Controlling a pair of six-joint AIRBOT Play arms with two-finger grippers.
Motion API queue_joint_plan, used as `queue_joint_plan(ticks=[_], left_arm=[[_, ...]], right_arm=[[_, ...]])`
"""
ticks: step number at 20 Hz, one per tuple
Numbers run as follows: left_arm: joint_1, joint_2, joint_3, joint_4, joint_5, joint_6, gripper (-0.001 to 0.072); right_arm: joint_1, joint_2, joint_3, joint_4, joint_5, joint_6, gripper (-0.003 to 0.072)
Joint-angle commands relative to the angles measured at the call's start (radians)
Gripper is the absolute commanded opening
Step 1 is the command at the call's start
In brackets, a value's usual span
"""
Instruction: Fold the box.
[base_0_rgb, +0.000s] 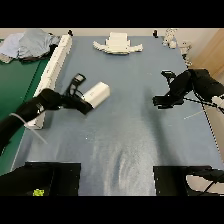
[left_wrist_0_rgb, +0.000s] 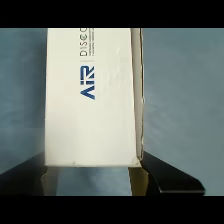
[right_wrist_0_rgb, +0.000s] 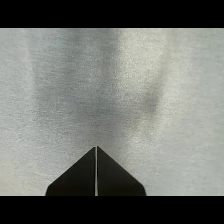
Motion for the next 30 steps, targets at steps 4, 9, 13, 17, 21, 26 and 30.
queue_joint_plan(ticks=[4,9,13,17,21,26,30], left_arm=[[0.240,-0.372,0.439,0.133,-0.002,-0.268,0.0521],[0.266,-0.594,0.710,0.254,-0.036,-0.360,0.0521],[0.267,-0.722,0.857,0.274,-0.050,-0.394,0.0520],[0.272,-0.776,0.917,0.293,-0.029,-0.406,0.0521],[0.272,-0.786,0.917,0.303,0.047,-0.410,0.0521],[0.272,-0.795,0.917,0.315,0.063,-0.409,0.0520],[0.271,-0.796,0.917,0.314,0.063,-0.409,0.0521]], right_arm=[[0.000,-0.001,0.001,0.000,0.000,0.001,0.0018],[0.000,-0.001,0.001,0.000,0.000,0.001,0.0018],[0.000,-0.001,0.001,0.000,0.000,0.000,0.0018],[0.000,-0.001,0.001,0.000,0.000,0.000,0.0018],[0.000,-0.001,0.001,0.000,0.000,0.000,0.0018],[0.000,-0.001,0.001,0.000,0.000,0.000,0.0018],[0.000,-0.001,0.001,0.000,0.000,0.000,0.0018]])
